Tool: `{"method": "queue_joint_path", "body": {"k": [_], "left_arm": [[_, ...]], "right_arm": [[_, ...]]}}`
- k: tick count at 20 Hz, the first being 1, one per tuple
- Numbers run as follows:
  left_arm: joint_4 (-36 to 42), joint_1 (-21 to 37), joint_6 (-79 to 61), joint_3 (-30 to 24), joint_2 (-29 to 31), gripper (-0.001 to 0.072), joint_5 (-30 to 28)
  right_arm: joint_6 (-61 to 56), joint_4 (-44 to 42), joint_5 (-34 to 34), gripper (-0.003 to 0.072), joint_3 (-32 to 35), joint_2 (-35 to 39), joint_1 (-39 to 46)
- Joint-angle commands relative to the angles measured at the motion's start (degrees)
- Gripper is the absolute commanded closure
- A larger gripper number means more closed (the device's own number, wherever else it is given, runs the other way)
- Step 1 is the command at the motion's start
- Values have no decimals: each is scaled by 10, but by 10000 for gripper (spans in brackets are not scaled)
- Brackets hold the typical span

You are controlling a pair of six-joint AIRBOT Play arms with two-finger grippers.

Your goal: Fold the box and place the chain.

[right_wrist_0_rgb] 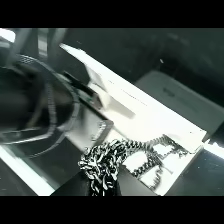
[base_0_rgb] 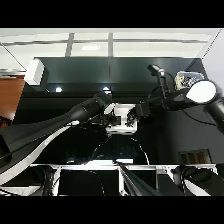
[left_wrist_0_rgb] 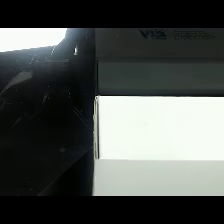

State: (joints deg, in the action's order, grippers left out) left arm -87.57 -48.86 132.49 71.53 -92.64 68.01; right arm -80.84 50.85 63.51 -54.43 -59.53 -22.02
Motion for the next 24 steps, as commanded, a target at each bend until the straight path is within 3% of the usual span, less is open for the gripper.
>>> {"method": "queue_joint_path", "body": {"k": [1,3,4,5,6,10,15,19,20,21,22,24], "left_arm": [[0,0,0,0,0,682,-1],[0,0,0,0,0,682,-1],[0,0,0,0,0,682,0],[0,0,0,0,0,682,0],[0,0,0,0,0,682,0],[0,0,0,0,0,682,-1],[-1,0,0,0,0,682,0],[-7,3,7,0,0,680,-10],[6,7,19,3,0,604,-10],[11,7,19,7,1,391,-10],[8,6,19,13,5,264,-8],[-10,6,9,20,23,260,-10]], "right_arm": [[-6,8,-43,671,28,-26,-10],[-6,9,-48,669,31,-31,-10],[-8,14,-49,549,30,-31,-9],[-22,25,-45,352,28,-29,-1],[-30,30,-35,306,25,-24,11],[-24,59,41,306,5,33,89],[-50,223,89,306,5,136,175],[-42,230,111,306,5,162,184],[-42,230,120,306,5,162,184],[-42,229,124,306,5,162,184],[-42,230,122,306,5,162,184],[-42,230,119,306,5,162,184]]}}
